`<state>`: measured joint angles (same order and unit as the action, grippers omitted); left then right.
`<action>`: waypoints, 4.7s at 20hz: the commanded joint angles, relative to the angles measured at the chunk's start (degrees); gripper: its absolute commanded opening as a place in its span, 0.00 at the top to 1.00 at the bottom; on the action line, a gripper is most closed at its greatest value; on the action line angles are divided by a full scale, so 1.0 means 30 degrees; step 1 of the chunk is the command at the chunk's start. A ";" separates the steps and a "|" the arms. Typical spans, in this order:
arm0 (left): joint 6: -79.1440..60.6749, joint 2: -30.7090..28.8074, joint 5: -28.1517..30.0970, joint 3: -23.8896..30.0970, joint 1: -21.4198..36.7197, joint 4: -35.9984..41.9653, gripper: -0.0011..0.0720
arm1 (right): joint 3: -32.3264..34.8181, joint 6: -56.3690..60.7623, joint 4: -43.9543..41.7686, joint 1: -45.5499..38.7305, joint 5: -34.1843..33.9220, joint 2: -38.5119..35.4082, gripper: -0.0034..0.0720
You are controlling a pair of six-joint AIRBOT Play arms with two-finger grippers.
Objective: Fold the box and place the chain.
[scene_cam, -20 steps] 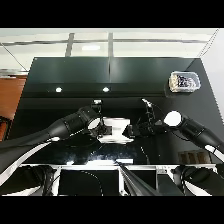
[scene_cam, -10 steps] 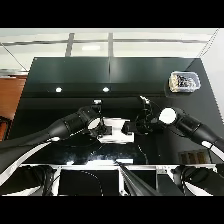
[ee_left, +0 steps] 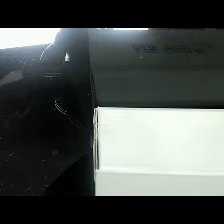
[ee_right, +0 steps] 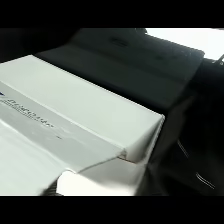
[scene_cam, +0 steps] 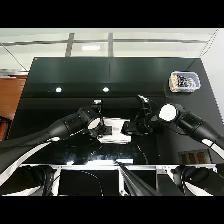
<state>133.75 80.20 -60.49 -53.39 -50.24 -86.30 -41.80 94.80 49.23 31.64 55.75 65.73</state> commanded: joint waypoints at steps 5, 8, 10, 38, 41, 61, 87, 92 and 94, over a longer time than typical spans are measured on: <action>0.0000 0.0015 0.0007 0.0015 -0.0007 -0.0007 0.94 | -0.0073 0.0306 0.0517 0.0015 0.0350 0.0044 0.30; 0.0000 0.0015 0.0007 0.0015 -0.0007 -0.0007 0.94 | -0.0189 0.1362 0.1260 0.0495 -0.0022 0.0277 0.30; 0.0000 0.0015 0.0015 0.0015 -0.0007 -0.0007 0.94 | -0.0714 0.2113 0.2091 0.1158 -0.0175 0.0787 0.32; 0.0000 0.0015 0.0146 0.0015 -0.0007 -0.0007 0.94 | -0.3665 1.1016 0.9639 0.5013 0.1763 0.3424 0.64; 0.0000 0.0015 0.0146 0.0015 -0.0007 -0.0015 0.95 | -0.3665 1.1125 0.9661 0.5013 0.1683 0.3796 0.64; 0.0000 0.0015 0.0146 0.0015 -0.0007 -0.0007 0.94 | -0.4619 1.1322 1.0258 0.5668 0.2171 0.5166 0.64; 0.0000 0.0015 0.0109 0.0015 -0.0007 0.0000 0.94 | -0.5107 1.2466 1.1315 0.5916 0.2681 0.5588 0.86; 0.0000 0.0015 0.0007 0.0015 -0.0007 -0.0007 0.94 | -0.5107 1.1810 1.2065 0.5923 0.3978 0.3745 0.44; 0.0000 0.0015 0.0044 0.0015 -0.0007 -0.0015 0.94 | -0.5107 1.1577 1.3012 0.5887 0.3912 0.1559 0.44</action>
<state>133.69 80.20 -60.25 -53.36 -50.24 -86.32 -57.08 130.74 85.12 49.34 66.54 76.40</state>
